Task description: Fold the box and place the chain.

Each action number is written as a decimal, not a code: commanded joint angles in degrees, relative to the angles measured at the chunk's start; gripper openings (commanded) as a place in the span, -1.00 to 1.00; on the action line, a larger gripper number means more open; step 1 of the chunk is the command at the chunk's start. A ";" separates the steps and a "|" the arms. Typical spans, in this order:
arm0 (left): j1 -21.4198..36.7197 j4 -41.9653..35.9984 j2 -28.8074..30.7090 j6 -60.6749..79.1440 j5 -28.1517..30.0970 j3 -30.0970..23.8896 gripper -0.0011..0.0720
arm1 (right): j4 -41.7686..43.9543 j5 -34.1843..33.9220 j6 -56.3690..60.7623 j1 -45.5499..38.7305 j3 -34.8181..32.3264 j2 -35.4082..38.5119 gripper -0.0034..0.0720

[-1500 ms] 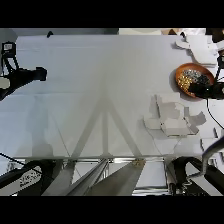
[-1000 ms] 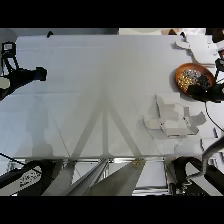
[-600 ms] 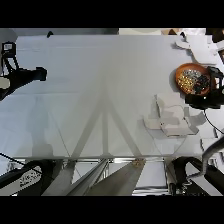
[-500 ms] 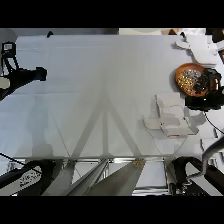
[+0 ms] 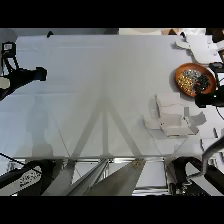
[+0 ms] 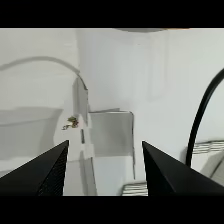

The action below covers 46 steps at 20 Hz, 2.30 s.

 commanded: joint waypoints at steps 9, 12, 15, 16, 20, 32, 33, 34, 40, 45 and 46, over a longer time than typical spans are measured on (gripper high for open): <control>-0.04 0.00 0.04 0.00 0.02 0.04 0.95 | -8.59 8.87 -1.51 -0.04 1.42 -11.26 0.44; -0.04 0.00 0.04 0.00 0.02 0.04 0.95 | -8.72 8.66 -1.44 -0.04 1.44 -14.34 0.41; -0.02 0.00 0.04 0.02 0.02 0.04 0.95 | -8.79 8.00 -0.09 -0.04 1.44 -17.38 0.36; -0.04 0.00 0.04 0.00 0.02 0.04 0.95 | -8.79 7.06 0.11 -0.04 1.44 -17.92 0.19; -0.04 0.00 0.04 0.02 0.02 0.04 0.95 | -9.35 5.22 0.26 -0.04 1.44 -19.39 0.07; -0.04 0.00 0.04 0.02 0.02 0.04 0.95 | -9.33 6.54 2.78 -2.97 1.44 -22.36 -0.50; -0.02 0.00 0.04 0.00 0.02 0.04 0.95 | -8.70 6.80 3.28 -4.00 1.44 -22.36 -0.50; -0.04 0.00 0.04 0.00 0.02 0.04 0.95 | -7.98 7.34 3.17 -4.85 1.44 -22.36 -0.53; -0.04 0.00 0.04 0.02 0.02 0.04 0.95 | -3.08 8.85 -0.87 -5.44 1.44 -22.32 -0.88; -0.04 0.00 0.04 0.00 0.02 0.04 0.95 | 0.44 9.97 -4.90 -5.42 1.44 -17.68 -0.88; -0.04 0.00 0.04 0.02 0.02 0.04 0.95 | 2.32 9.22 -6.47 -5.42 1.44 -15.65 -0.88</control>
